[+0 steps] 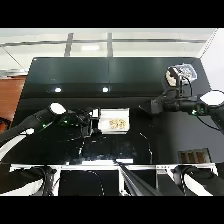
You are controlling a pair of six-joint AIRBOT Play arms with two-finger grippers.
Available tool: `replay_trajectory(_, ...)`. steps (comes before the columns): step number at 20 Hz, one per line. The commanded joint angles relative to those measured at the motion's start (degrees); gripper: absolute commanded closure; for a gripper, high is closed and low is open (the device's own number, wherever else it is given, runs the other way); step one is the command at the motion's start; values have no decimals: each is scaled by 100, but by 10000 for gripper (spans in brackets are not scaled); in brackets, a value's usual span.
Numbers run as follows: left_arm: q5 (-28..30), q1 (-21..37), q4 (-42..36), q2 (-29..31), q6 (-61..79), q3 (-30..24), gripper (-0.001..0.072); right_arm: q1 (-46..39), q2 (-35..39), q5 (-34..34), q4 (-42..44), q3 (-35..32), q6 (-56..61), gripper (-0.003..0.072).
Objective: Fold the box and place the chain.
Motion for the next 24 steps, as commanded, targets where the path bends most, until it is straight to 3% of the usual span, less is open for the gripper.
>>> replay_trajectory(1,7,-9,4,-4,7,4,405,691,-485,-1211,52,420,636,-18)
replay_trajectory(4,9,-7,4,-4,7,4,405,1161,-1224,-1154,-46,702,492,-18)
replay_trajectory(6,9,-7,4,-4,7,4,405,1353,-1360,-881,-361,702,-197,-17)
replay_trajectory(11,11,-7,4,-4,7,4,405,1384,-1145,960,-697,1043,-3161,-17)
replay_trajectory(24,28,-7,4,-4,7,4,405,2055,-1427,472,-964,713,-3790,-17)
